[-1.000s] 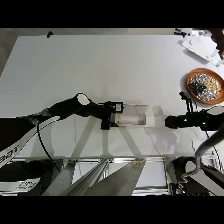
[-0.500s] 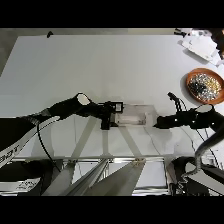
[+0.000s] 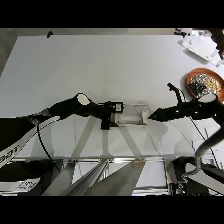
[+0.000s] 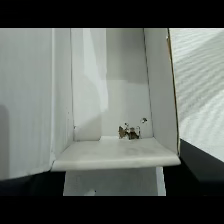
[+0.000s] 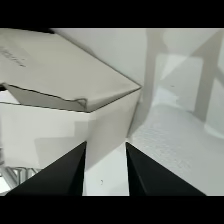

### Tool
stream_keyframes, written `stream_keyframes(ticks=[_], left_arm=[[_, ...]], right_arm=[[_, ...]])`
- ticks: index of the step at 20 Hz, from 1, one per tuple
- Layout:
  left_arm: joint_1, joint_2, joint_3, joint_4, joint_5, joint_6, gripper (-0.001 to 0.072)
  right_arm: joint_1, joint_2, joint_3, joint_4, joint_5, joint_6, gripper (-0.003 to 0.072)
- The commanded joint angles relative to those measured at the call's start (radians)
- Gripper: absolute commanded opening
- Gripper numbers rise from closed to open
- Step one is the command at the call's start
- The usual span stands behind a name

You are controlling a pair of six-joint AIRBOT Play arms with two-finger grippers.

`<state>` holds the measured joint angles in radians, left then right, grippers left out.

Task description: Fold the box and place the chain.

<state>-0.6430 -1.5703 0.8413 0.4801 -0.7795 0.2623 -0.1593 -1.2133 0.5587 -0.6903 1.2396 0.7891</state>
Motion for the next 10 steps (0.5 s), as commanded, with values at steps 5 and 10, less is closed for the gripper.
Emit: stream_keyframes(ticks=[5,10], left_arm=[[0.0,0.001,0.0,0.0,0.0,0.0,0.0254],[0.0,0.001,0.0,0.0,0.0,0.0,0.0254]], right_arm=[[0.021,0.0,0.034,-0.006,0.103,0.026,0.0455],[0.168,0.0,0.034,-0.105,-0.103,0.163,0.0598]])
